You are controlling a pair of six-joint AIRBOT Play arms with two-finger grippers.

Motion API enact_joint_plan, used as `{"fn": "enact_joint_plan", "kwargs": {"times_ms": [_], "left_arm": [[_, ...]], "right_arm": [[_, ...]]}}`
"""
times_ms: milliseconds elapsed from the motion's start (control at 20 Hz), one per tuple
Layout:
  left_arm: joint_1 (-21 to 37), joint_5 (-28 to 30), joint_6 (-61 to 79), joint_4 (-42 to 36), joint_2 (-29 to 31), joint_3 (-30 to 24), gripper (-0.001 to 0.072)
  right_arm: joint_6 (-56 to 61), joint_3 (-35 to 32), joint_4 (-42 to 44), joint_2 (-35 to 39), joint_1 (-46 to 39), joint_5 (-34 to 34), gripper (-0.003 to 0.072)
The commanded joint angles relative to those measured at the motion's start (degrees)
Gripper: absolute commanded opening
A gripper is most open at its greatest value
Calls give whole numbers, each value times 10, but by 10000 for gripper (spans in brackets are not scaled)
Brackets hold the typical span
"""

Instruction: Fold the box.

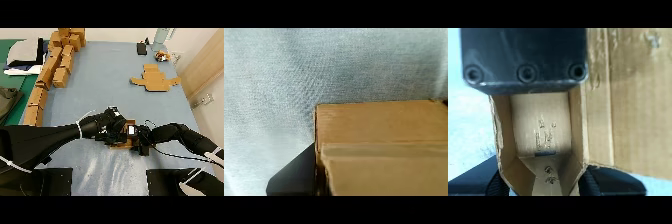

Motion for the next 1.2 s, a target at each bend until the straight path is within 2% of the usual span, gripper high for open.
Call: {"fn": "enact_joint_plan", "kwargs": {"times_ms": [0, 250, 300, 350, 400, 850, 1000, 1150], "left_arm": [[-2, 19, -10, -2, -1, -2, 15], [-6, 14, -10, -4, 0, -2, 18], [-6, 15, -10, -4, 2, -1, 167], [-5, 15, -10, -4, 4, 0, 445], [-3, 14, -10, -4, 6, 2, 508], [7, 4, -18, -4, 13, 8, 509], [32, -52, -14, -12, 24, 27, 509], [91, -111, 48, -110, 30, 53, 509]], "right_arm": [[0, 0, 0, 0, 0, 0, 478], [0, 0, 0, 0, 0, 0, 478], [0, 0, 0, 0, 0, 0, 478], [0, 0, 0, 0, 0, 0, 478], [0, 0, 0, 0, 0, 0, 478], [0, 0, 0, 0, 0, 0, 478], [0, 0, 0, 0, 0, 0, 478], [0, 0, 0, 0, 0, 0, 478]]}}
